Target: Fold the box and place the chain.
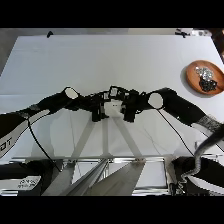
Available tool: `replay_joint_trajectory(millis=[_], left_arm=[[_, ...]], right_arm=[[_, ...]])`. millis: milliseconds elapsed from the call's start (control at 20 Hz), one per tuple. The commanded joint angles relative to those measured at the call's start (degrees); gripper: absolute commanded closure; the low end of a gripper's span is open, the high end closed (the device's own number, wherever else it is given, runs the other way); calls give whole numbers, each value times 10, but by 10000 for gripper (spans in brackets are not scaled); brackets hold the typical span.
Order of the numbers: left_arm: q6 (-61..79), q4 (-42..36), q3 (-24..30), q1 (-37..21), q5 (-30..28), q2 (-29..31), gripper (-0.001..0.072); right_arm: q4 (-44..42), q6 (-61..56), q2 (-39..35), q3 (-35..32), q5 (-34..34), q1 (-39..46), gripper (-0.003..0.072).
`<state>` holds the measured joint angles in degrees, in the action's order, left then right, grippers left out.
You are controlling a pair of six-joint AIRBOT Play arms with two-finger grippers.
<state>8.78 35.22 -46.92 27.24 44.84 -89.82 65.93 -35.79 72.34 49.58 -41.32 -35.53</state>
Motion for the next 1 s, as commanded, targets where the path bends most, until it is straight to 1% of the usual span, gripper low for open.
replay_joint_trajectory(millis=[0,300,950], left_arm=[[0,0,0,0,0,0,201],[0,0,0,0,0,0,201],[0,0,0,0,0,0,201]], right_arm=[[2,-24,0,-9,32,-1,393],[2,-24,-18,-9,38,-1,393],[1,-28,-18,-11,41,-5,393]])
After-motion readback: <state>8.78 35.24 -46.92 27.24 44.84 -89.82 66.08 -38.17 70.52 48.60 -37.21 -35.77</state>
